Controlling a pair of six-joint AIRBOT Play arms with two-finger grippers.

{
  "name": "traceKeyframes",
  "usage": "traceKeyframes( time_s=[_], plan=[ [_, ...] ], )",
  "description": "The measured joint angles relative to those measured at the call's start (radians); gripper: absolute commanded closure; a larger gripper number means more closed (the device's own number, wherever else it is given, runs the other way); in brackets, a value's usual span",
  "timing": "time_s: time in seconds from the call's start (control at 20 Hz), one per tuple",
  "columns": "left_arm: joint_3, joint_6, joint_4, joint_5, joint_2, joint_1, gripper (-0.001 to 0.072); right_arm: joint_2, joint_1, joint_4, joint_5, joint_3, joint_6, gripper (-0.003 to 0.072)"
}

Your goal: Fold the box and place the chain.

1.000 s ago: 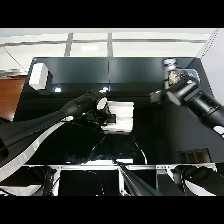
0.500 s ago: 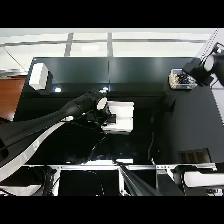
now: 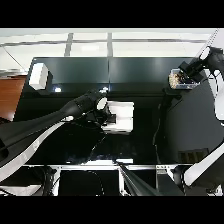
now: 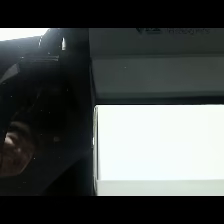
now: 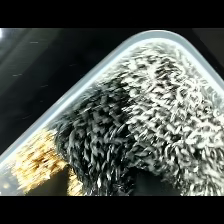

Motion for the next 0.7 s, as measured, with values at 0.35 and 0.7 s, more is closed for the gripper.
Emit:
traceKeyframes(
  time_s=[0.35, 0.7],
  plan=[
    [0.0, 0.0, 0.0, 0.0, 0.0, 0.0, 0.0682, 0.05, -0.007, 0.015, 0.054, 0.123, -0.175, 0.0674],
    [0.0, 0.0, 0.0, 0.009, 0.0, 0.0, 0.0682, 0.409, 0.033, 0.087, 0.147, 0.085, -0.465, 0.0677]
  ],
)
